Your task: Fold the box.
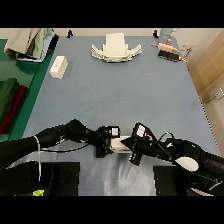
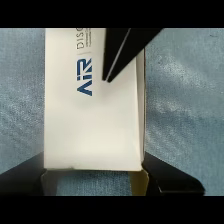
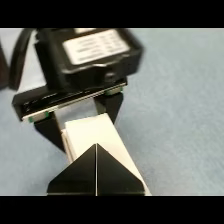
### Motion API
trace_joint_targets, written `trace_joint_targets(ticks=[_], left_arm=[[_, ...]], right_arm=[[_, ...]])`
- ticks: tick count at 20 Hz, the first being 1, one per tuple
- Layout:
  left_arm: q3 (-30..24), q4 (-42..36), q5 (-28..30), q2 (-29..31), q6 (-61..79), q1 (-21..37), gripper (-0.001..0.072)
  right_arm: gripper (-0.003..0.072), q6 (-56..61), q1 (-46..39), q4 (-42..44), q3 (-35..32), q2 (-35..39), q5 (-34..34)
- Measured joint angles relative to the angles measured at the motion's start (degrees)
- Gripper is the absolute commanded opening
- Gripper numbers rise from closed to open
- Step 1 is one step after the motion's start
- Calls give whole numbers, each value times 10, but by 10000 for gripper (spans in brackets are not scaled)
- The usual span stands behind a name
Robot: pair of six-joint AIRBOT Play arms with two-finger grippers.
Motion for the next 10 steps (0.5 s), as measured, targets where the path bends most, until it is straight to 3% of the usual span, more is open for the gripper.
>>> trace_joint_targets(ticks=[4,10], left_arm=[[0,0,0,0,0,0,468],[0,0,0,0,0,0,468]], right_arm=[[4,12,0,45,-34,-9,-77],[4,17,25,80,-51,-45,-120]])
